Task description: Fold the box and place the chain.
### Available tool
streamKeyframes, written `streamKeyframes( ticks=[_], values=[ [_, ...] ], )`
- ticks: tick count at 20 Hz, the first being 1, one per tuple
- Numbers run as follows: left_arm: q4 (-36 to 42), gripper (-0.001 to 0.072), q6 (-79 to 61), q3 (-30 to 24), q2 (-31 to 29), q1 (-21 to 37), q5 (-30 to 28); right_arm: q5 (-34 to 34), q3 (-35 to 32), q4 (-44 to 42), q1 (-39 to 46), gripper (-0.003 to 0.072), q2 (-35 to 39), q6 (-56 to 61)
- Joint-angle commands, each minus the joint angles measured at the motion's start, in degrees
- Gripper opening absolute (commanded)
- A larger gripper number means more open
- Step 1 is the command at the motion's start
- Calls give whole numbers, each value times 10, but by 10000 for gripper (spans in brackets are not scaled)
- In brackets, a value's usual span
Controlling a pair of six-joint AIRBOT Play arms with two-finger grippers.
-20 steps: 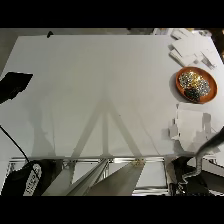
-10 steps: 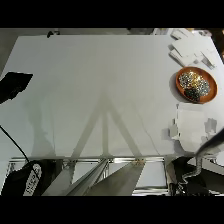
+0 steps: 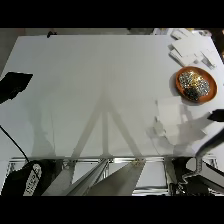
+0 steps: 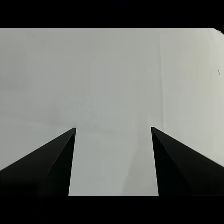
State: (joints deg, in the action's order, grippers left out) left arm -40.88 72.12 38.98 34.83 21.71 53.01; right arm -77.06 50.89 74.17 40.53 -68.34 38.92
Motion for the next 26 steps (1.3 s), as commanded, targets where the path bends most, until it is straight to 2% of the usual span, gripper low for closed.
streamKeyframes(
  ticks=[1, 3, 6, 8, 10, 13, 18, 21, 22, 23, 25, 26],
  values=[
    [0, 500, 0, 0, 0, 0, 0, -20, -10, -119, -134, 16, 51, 0],
    [0, 500, 0, 0, 0, 0, 0, 0, -40, -166, -196, 16, 87, 7],
    [0, 500, 0, 0, 0, 0, 0, 73, -121, -261, -256, 16, 169, 11],
    [0, 500, 0, 0, 0, 0, 0, 130, -183, -279, -281, 16, 231, 16],
    [0, 500, 0, 0, 0, 0, 0, 160, -241, -280, -294, 16, 278, 39],
    [0, 500, 0, 0, 0, 0, 0, 180, -308, -288, -309, 16, 307, 48],
    [16, 500, 4, 0, 0, 0, -20, 204, -322, -292, -313, 16, 308, 59],
    [19, 502, -48, -1, 10, -8, -4, 208, -322, -293, -313, 17, 308, 62],
    [19, 528, -76, -1, 23, -19, 17, 208, -322, -295, -313, 17, 308, 63],
    [23, 596, -110, -1, 47, -41, 53, 208, -322, -299, -313, 17, 308, 63],
    [33, 610, -132, -1, 117, -110, 114, 210, -322, -322, -313, 17, 308, 52],
    [40, 608, -142, -1, 154, -154, 120, 210, -322, -334, -313, 17, 308, 42]
  ],
)
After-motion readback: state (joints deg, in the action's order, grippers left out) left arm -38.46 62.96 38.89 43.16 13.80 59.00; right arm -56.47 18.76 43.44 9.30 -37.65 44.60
